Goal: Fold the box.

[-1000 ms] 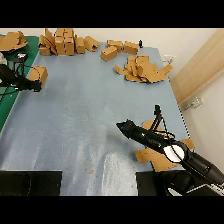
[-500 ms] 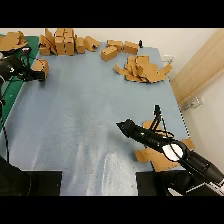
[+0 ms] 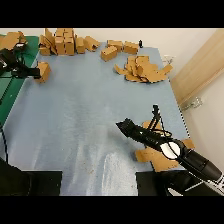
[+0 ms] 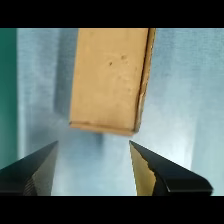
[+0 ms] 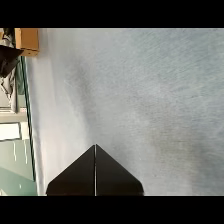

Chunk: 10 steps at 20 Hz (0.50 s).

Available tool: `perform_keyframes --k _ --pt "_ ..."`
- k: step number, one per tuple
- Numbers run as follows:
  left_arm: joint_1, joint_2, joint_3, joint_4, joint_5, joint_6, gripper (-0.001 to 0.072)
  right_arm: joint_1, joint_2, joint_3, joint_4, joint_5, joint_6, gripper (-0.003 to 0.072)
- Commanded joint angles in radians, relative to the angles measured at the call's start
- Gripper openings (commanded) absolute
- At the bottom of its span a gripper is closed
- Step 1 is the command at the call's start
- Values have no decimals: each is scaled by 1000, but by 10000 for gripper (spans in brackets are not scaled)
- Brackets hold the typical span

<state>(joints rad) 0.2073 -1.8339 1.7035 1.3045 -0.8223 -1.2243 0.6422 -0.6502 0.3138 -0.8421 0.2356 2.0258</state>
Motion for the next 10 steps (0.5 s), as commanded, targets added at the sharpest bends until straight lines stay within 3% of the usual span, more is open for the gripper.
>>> perform_keyframes --k 1,2,3,7,10 --pt "40 81 3 19 -164 -54 624 -1 -2 21 -31 42 -21 0" --pt "50 107 3 16 -221 -60 259 -1 -3 33 -63 63 -22 0" --pt "52 128 3 12 -277 -47 14 -1 -8 48 -99 84 -22 0" --pt "1 187 -21 -129 -492 -19 10 -1 -80 152 -293 187 -22 0" --pt "-138 296 -143 -220 -482 13 9 -1 -205 296 -478 314 -22 0"
